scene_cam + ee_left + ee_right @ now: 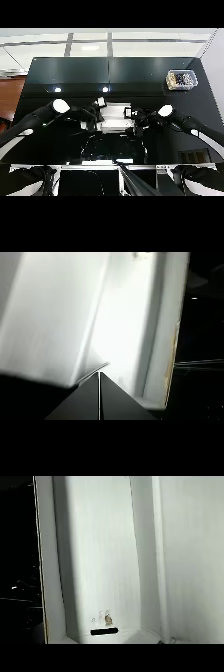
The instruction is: Fold the box and place the chain.
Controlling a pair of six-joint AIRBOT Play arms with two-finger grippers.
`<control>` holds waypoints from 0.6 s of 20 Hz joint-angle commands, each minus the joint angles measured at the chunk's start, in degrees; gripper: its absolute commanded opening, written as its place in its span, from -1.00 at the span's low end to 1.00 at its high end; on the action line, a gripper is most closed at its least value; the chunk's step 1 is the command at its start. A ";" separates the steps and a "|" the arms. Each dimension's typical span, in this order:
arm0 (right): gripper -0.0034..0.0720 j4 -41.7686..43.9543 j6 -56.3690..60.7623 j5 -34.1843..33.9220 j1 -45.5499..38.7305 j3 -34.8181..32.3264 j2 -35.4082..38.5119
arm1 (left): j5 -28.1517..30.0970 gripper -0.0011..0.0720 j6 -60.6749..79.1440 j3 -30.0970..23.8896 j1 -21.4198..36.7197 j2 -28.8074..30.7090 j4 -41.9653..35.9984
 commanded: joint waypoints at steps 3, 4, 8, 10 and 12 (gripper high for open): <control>-0.66 -0.02 -0.02 0.09 0.02 0.04 -0.02 | -8.68 -0.90 -22.93 0.15 11.17 10.01 10.86; -0.66 -0.02 -0.02 0.09 0.02 0.04 -0.02 | -10.75 -0.90 -25.33 0.00 13.92 10.78 11.34; -0.66 -0.02 -0.02 0.09 0.02 0.04 -0.02 | -13.79 -0.90 -47.65 -2.10 26.05 10.67 13.07; -0.66 -0.02 -0.02 0.09 0.02 0.04 -0.02 | -13.84 -0.90 -61.77 -4.87 31.47 9.46 11.91; -0.66 -0.02 -0.02 0.09 0.02 0.04 -0.02 | -16.76 -0.90 -62.88 -7.19 34.62 5.53 5.25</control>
